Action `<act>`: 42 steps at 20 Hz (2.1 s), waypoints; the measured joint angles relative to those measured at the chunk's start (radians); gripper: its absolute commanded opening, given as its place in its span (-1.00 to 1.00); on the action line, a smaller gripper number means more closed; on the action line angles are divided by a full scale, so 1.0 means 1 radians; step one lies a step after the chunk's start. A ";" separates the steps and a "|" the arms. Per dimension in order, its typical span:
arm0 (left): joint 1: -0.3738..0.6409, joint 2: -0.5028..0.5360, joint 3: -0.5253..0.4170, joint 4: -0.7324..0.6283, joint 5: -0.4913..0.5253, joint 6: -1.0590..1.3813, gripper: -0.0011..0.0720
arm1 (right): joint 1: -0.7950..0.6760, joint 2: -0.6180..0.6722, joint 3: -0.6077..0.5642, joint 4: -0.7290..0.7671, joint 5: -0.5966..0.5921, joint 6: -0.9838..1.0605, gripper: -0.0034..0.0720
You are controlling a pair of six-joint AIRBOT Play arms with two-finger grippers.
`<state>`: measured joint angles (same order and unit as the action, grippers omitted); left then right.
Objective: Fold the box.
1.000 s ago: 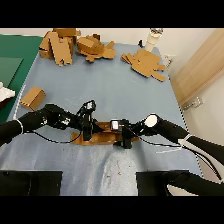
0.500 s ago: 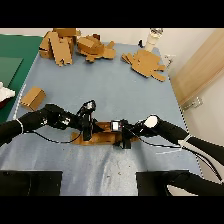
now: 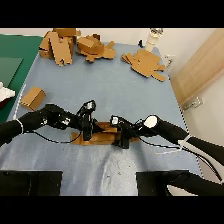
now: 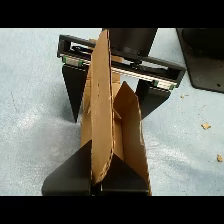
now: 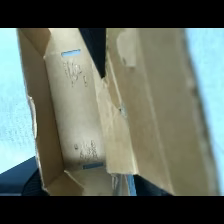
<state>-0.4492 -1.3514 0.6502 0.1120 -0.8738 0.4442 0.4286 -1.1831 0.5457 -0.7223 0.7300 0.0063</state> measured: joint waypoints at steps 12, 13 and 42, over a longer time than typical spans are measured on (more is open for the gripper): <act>0.000 0.000 0.000 0.000 0.000 0.000 -0.93 | 0.000 0.000 0.002 -0.081 0.022 0.027 0.97; 0.000 0.000 0.000 0.000 0.000 0.000 -0.93 | 0.000 0.000 0.002 -0.082 0.023 0.027 0.97; 0.018 0.014 0.000 0.012 0.046 -0.061 0.16 | 0.047 -0.011 0.001 -0.172 0.013 0.010 0.28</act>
<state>-0.4316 -1.3369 0.6502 0.1242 -0.8280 0.3828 0.4755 -1.1946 0.5468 -0.8944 0.7433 0.0166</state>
